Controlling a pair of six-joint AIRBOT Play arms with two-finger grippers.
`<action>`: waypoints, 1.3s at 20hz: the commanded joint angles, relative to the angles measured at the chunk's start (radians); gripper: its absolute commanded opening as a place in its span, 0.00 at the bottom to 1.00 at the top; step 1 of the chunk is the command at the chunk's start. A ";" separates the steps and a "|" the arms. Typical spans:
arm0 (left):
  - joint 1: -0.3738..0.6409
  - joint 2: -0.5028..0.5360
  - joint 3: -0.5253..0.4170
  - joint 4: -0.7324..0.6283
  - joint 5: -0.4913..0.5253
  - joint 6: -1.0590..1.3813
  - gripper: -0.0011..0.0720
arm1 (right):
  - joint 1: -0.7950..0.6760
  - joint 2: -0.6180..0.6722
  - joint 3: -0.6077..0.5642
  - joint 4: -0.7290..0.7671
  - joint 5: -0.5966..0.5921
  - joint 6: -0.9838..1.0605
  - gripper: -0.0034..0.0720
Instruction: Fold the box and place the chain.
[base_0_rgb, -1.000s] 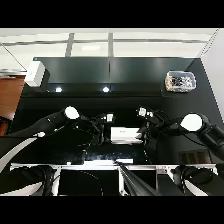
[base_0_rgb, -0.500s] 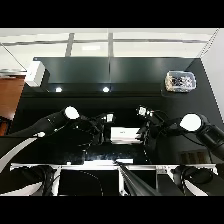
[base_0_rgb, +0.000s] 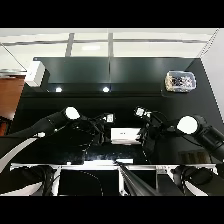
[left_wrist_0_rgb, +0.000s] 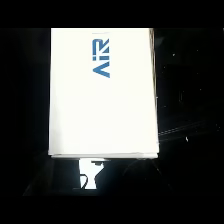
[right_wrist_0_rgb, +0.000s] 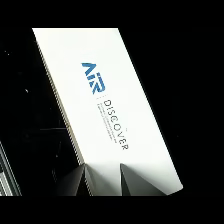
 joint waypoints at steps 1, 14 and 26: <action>0.000 -0.001 0.000 0.000 0.000 0.001 0.44 | 0.003 0.007 0.039 0.000 0.020 0.058 0.41; 0.000 -0.001 0.000 0.000 0.002 0.001 0.44 | -0.150 -0.039 -0.126 0.743 0.047 0.343 0.05; 0.000 -0.022 0.000 0.000 0.000 0.001 0.44 | -0.150 -0.166 -0.126 0.618 -0.027 0.372 0.05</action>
